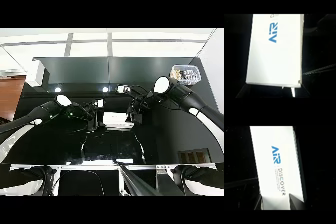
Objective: Fold the box and place the chain.
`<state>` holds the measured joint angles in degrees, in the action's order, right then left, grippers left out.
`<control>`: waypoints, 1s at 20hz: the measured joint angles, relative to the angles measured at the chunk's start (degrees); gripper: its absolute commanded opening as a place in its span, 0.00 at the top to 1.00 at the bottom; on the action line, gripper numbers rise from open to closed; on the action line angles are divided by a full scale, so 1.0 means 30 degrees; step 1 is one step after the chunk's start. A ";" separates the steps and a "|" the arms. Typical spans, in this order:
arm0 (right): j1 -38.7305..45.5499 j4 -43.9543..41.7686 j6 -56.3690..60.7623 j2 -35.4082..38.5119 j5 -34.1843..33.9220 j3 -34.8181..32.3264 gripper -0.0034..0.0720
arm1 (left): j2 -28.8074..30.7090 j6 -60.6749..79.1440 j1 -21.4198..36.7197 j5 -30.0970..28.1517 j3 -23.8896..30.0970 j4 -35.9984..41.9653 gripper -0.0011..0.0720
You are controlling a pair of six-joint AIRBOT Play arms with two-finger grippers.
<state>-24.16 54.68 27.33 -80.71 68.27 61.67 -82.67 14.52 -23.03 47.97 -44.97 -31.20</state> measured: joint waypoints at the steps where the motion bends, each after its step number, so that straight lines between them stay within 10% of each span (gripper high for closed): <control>1: 0.0007 0.0000 0.0000 0.0000 0.0007 0.0000 0.44 | 0.0000 0.0000 0.0000 0.0000 0.0000 -0.0007 0.36; 20: 0.0007 0.0714 0.0226 0.0656 0.0940 0.0423 0.44 | 0.0007 -0.0066 0.0036 -0.0197 0.0000 0.0007 0.36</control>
